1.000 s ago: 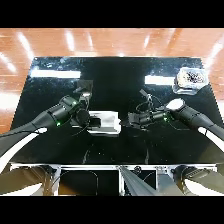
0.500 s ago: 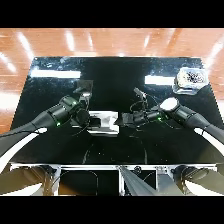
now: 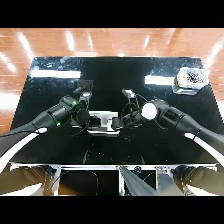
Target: Fold the box and place the chain.
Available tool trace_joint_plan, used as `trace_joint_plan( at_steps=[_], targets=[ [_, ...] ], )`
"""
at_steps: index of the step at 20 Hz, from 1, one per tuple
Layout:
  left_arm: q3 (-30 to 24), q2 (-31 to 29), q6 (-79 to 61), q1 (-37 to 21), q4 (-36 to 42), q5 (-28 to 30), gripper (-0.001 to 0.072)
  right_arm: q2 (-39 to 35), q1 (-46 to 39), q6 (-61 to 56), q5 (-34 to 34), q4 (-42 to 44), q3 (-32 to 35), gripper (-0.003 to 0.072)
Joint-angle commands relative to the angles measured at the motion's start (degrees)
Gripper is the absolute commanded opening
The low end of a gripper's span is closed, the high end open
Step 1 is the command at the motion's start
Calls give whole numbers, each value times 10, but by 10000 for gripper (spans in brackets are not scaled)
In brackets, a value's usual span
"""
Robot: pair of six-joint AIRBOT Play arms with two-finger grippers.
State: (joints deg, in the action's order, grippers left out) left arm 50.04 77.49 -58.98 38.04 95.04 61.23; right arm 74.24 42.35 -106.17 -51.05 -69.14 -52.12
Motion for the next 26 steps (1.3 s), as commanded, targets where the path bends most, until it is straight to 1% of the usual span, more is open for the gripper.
trace_joint_plan(
  at_steps=[1,4,8,11,12,16,19,22,25,26],
  targets=[
    [0,0,0,0,0,0,25,0,65,-189,9,-164,-15,704],
    [0,0,0,0,0,0,25,5,97,-252,7,-211,-30,703],
    [0,0,0,0,-1,-3,25,22,97,-288,-11,-220,-68,703],
    [0,0,0,0,-2,-6,25,30,97,-337,-42,-240,-84,701],
    [0,0,0,0,-3,-9,25,30,97,-348,-46,-243,-85,665],
    [0,0,-3,0,-3,-17,25,42,101,-373,-64,-243,-86,664],
    [0,0,-11,0,-3,-15,25,55,116,-390,-49,-243,-89,664],
    [0,0,-11,0,-7,-15,25,72,124,-396,-54,-242,-112,663],
    [0,0,-11,0,-15,-14,25,87,125,-396,-63,-244,-139,624],
    [0,0,-11,0,-15,-14,25,90,125,-396,-75,-248,-146,548]
  ],
)
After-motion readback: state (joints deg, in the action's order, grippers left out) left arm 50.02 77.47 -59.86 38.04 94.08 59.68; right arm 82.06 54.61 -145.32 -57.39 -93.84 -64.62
